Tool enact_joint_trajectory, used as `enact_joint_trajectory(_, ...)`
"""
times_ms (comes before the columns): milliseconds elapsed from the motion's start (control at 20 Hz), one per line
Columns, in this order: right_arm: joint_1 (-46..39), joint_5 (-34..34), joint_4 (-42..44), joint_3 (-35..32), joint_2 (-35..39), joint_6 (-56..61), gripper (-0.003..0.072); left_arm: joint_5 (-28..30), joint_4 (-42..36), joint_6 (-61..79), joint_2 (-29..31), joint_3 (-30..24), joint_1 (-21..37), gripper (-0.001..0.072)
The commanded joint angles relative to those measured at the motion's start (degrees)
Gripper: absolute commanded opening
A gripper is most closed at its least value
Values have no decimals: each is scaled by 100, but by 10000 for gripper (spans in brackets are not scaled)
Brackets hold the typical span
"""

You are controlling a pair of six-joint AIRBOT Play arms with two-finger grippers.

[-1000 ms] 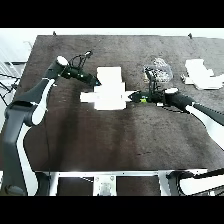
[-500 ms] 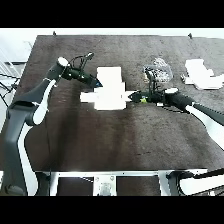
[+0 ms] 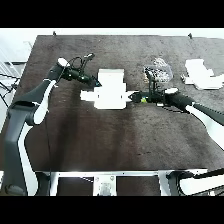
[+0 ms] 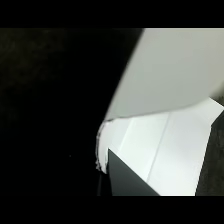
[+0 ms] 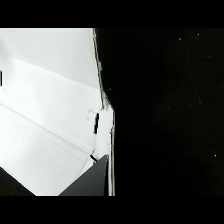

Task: Fold the box and place the chain.

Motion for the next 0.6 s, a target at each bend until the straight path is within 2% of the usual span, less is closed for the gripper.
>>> enact_joint_trajectory(0, -4, 15, 2, -2, -2, 4, 13, -101, -31, 649, -9, 2, -4, 20)
enact_joint_trajectory(50, -7, 15, 37, 2, 0, 4, 73, -184, -28, 935, -9, 2, -4, 20)
enact_joint_trajectory(100, -33, 15, 114, 7, 7, 4, 246, -267, -28, 1281, -9, 2, 2, 19)
enact_joint_trajectory(150, -85, 15, 179, 9, 31, 4, 366, -341, -31, 1574, -9, 2, 2, 19)
enact_joint_trajectory(450, -942, 48, 216, 9, 564, 4, 379, -649, -654, 2833, 0, -42, 2, 13)
enact_joint_trajectory(550, -1235, 297, 234, 9, 682, 4, 380, -702, -730, 3130, 9, -212, 2, 14)
